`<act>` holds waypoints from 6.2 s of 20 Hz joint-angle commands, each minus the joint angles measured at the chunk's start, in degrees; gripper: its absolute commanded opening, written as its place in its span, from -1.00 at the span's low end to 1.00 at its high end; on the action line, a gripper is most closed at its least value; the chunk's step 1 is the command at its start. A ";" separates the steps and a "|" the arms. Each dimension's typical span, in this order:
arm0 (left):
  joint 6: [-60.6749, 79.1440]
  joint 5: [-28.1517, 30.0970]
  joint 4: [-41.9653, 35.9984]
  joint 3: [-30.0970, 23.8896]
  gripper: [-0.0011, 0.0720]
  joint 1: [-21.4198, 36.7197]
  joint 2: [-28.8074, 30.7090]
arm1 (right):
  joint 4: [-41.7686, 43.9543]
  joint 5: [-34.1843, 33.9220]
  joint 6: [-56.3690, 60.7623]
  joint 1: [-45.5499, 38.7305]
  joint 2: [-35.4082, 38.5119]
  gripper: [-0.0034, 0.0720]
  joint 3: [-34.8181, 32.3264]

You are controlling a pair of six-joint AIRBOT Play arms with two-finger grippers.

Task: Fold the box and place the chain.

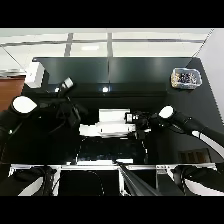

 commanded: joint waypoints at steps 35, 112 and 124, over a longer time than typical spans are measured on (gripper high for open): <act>30.60 11.93 -22.51 -4.74 -0.54 -13.31 -16.50 | 0.02 0.00 0.02 0.04 0.00 -0.38 -0.02; -86.29 -4.74 18.84 13.90 0.39 -19.04 -20.59 | 0.00 0.00 0.02 0.04 0.00 -0.38 -0.02; -110.18 -3.69 40.11 16.59 0.39 -31.85 -22.40 | 0.02 -0.02 0.04 0.04 0.00 -0.38 -0.02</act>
